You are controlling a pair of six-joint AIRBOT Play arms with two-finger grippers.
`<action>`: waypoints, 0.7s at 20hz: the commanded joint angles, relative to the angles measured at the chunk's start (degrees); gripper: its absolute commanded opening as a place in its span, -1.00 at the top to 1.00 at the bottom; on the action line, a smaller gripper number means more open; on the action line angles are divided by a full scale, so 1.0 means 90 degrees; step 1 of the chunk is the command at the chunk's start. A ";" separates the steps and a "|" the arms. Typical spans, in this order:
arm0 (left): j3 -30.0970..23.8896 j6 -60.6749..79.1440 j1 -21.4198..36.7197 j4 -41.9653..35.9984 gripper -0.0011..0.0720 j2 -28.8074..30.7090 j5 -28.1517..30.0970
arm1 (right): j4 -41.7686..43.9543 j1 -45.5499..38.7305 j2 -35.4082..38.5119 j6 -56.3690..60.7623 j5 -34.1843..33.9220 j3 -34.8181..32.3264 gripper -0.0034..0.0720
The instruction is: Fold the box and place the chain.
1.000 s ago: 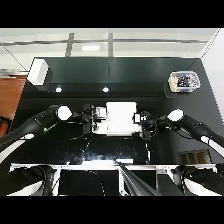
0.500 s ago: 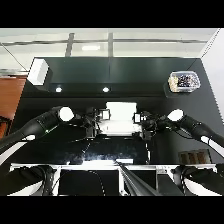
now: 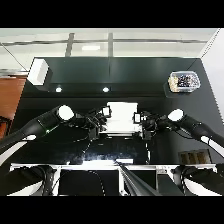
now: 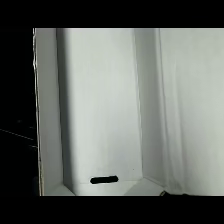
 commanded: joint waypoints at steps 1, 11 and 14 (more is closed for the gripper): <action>-0.0002 0.0027 -0.0010 -0.0226 0.26 -0.0109 0.0049 | 0.0005 0.0005 0.0000 0.0000 0.0000 0.0000 -0.39; 0.0000 0.0697 -0.0034 -0.1608 0.26 -0.0583 0.0153 | 0.0002 0.0005 0.0000 0.0000 -0.0019 0.0000 -0.39; 0.0000 0.0697 -0.0036 -0.1583 0.33 -0.0631 0.0231 | 0.0002 0.0005 0.0000 0.0000 -0.0022 0.0000 -0.39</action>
